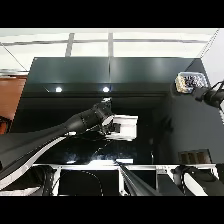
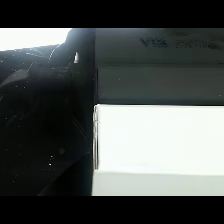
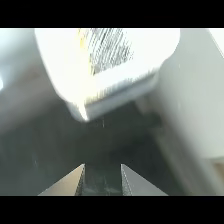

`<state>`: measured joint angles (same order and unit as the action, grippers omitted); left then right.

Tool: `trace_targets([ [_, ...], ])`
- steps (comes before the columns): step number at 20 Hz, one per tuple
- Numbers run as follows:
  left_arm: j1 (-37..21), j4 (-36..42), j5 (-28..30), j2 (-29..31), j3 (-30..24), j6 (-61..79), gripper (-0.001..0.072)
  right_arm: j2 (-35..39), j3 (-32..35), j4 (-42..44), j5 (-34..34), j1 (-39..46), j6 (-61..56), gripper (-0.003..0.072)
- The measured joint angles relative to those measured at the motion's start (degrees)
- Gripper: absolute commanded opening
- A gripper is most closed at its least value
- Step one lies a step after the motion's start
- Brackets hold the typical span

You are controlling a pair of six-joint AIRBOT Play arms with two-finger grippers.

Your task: Fold the box and place the chain.

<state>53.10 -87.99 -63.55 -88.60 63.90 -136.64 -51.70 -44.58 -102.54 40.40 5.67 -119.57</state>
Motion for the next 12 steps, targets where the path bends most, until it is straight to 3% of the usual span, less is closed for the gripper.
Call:
trace_targets([
  [1, 0.00, 0.00, 0.00, 0.00, 0.00, 0.00, 0.0031, -2.69, -1.27, 2.62, -2.95, 2.29, -0.11, 0.0583],
  [2, 0.00, 0.00, 0.00, 0.00, 0.00, 0.00, 0.0032, -6.19, -3.56, 5.27, -5.46, 4.09, 0.59, 0.0703],
  [5, 0.00, 0.00, 0.00, 0.00, 0.00, 0.00, 0.0032, -18.82, -14.88, 12.52, -3.54, 7.08, 7.56, 0.0702],
  [10, 0.00, 0.00, -0.04, 0.00, 0.00, 0.02, 0.0032, -42.01, -41.00, 24.83, 17.07, 10.49, 9.03, 0.0690],
  [11, 0.00, 0.00, -0.07, 0.00, 0.00, 0.02, 0.0032, -45.64, -45.22, 26.03, 21.29, 10.84, 7.08, 0.0602],
  [12, 0.00, 0.00, -0.09, 0.00, 0.00, 0.02, 0.0032, -48.48, -48.41, 27.02, 24.20, 11.06, 5.31, 0.0587],
])
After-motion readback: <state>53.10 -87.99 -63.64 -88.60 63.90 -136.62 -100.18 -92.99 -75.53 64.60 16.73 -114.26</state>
